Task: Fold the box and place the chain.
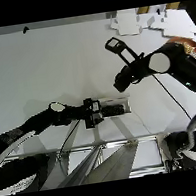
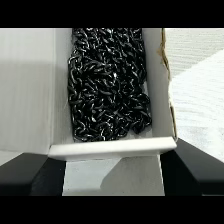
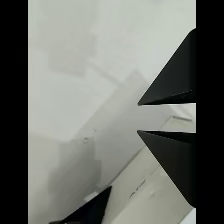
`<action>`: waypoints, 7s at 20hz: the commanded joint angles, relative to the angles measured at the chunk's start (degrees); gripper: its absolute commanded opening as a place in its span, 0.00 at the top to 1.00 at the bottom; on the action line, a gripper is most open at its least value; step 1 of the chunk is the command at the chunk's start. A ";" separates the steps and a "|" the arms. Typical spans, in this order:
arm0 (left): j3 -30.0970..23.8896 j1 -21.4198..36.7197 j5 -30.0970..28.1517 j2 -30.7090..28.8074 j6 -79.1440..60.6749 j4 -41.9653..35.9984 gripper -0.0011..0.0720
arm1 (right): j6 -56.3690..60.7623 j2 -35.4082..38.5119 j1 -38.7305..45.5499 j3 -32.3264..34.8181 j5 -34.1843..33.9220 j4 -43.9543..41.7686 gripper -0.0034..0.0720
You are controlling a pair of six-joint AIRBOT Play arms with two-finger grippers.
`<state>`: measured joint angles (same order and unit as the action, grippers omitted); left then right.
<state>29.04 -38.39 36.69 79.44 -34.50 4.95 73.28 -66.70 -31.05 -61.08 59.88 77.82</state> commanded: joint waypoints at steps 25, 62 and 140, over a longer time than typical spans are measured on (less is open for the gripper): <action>0.02 0.04 -0.02 0.00 0.00 0.02 0.61 | -35.01 -4.26 -6.08 0.13 12.28 -15.96 0.74; 0.02 0.04 -0.02 0.00 0.00 0.02 0.61 | -48.35 2.75 -3.23 12.02 -5.49 -13.16 0.59; 0.02 0.04 -0.02 0.00 0.00 0.02 0.61 | -41.55 3.19 -7.56 17.88 -11.45 -12.57 0.75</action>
<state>29.04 -38.33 36.36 79.46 -34.37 4.89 30.33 -63.46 -38.57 -43.99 51.29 64.90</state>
